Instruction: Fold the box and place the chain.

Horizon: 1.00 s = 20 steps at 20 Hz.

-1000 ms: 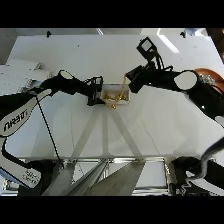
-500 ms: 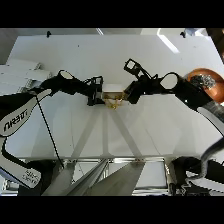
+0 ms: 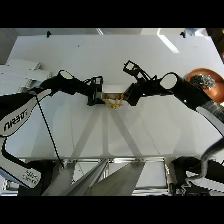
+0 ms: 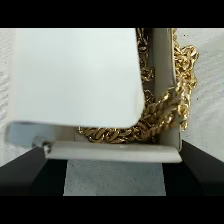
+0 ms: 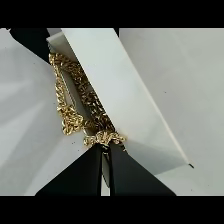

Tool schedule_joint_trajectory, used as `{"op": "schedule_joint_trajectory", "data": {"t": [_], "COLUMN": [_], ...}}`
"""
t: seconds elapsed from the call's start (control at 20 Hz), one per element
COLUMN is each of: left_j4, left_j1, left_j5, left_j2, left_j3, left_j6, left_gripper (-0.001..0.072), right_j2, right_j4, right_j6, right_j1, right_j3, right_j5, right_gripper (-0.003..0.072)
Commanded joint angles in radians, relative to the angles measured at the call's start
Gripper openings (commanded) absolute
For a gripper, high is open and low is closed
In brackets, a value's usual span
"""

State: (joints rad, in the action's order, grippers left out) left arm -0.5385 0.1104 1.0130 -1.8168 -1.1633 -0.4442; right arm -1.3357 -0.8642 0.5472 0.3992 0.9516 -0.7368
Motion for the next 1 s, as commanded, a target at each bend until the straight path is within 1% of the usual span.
{"op": "schedule_joint_trajectory", "data": {"t": [0.0, 0.1, 0.2, 0.25, 0.3, 0.35, 0.4, 0.6, 0.7, 0.8, 0.95], "left_j4": [-0.001, -0.001, -0.001, -0.001, -0.001, -0.001, -0.001, -0.001, -0.001, -0.001, -0.001], "left_j1": [-0.001, -0.001, -0.001, -0.001, -0.001, -0.001, -0.001, -0.001, -0.001, -0.001, -0.001], "left_j5": [0.0, 0.0, 0.0, 0.0, 0.0, 0.0, 0.0, 0.0, 0.0, 0.0, 0.0], "left_j2": [0.0, 0.0, 0.0, 0.0, 0.0, 0.0, 0.0, 0.0, 0.0, 0.0, 0.0], "left_j3": [0.0, 0.0, 0.0, 0.0, 0.0, 0.0, 0.0, 0.0, 0.0, 0.0, 0.0], "left_j6": [0.0, 0.0, 0.0, 0.0, 0.0, 0.0, 0.0, 0.0, 0.0, 0.0, 0.0], "left_gripper": [0.0296, 0.0296, 0.0296, 0.0296, 0.0296, 0.0296, 0.0296, 0.0296, 0.0296, 0.0296, 0.0296], "right_j2": [-0.011, -0.02, -0.022, -0.021, -0.021, -0.021, -0.021, -0.018, -0.002, 0.023, 0.056], "right_j4": [-0.028, -0.025, -0.026, -0.027, -0.027, -0.026, -0.026, -0.012, -0.04, -0.137, -0.345], "right_j6": [0.072, 0.084, 0.084, 0.084, 0.084, 0.084, 0.084, 0.096, 0.201, 0.348, 0.689], "right_j1": [0.001, 0.001, 0.001, 0.001, 0.001, 0.001, 0.001, 0.005, 0.047, 0.121, 0.262], "right_j3": [0.001, 0.001, 0.001, 0.001, 0.001, 0.001, 0.001, 0.001, 0.001, 0.001, 0.001], "right_j5": [0.084, 0.143, 0.133, 0.12, 0.103, 0.081, 0.051, -0.081, -0.098, -0.076, -0.044], "right_gripper": [0.0014, 0.0015, 0.002, 0.0075, 0.0178, 0.0265, 0.0299, 0.0296, 0.0294, 0.0294, 0.0296]}}
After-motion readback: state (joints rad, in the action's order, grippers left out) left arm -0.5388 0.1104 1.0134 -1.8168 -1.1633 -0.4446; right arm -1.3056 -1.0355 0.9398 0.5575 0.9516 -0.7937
